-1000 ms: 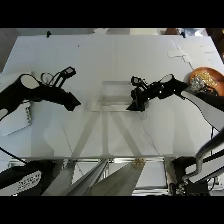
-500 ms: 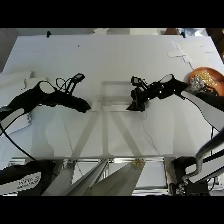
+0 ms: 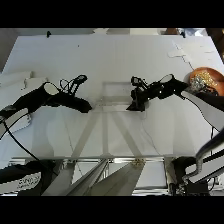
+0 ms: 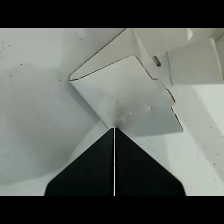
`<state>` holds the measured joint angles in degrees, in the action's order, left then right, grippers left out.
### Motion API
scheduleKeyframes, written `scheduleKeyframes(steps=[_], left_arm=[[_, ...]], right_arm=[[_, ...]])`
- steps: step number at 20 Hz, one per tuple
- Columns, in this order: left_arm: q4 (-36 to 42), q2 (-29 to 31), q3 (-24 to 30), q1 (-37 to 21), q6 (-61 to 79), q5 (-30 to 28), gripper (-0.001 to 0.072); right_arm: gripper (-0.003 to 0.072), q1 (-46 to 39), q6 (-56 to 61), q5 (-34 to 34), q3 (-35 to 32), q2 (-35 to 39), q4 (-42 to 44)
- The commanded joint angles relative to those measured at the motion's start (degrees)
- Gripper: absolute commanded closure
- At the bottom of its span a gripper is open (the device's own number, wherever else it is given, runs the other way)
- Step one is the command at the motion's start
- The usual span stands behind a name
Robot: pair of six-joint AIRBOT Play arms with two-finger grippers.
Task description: Fold the box and place the chain.
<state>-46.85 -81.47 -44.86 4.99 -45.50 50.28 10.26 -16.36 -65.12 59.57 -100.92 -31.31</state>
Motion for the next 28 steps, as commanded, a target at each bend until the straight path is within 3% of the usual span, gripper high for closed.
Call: scheduleKeyframes(steps=[1,14,22,28], left_arm=[[-1.77,-0.04,0.02,-0.22,-0.24,-0.37,0.0706],[1.75,-0.24,0.02,1.88,0.76,-5.29,0.0706],[-13.16,-0.24,0.02,1.68,-7.65,-4.28,0.0705],[1.95,-0.26,0.02,3.52,-0.35,-4.24,0.0705]], right_arm=[[0.0273,0.02,0.04,0.00,0.04,0.02,0.04],[0.0273,0.02,0.04,0.00,0.04,0.02,0.04],[0.0273,0.02,0.04,0.00,0.04,0.02,0.04],[0.0273,0.02,0.04,0.00,0.04,0.02,0.04]])
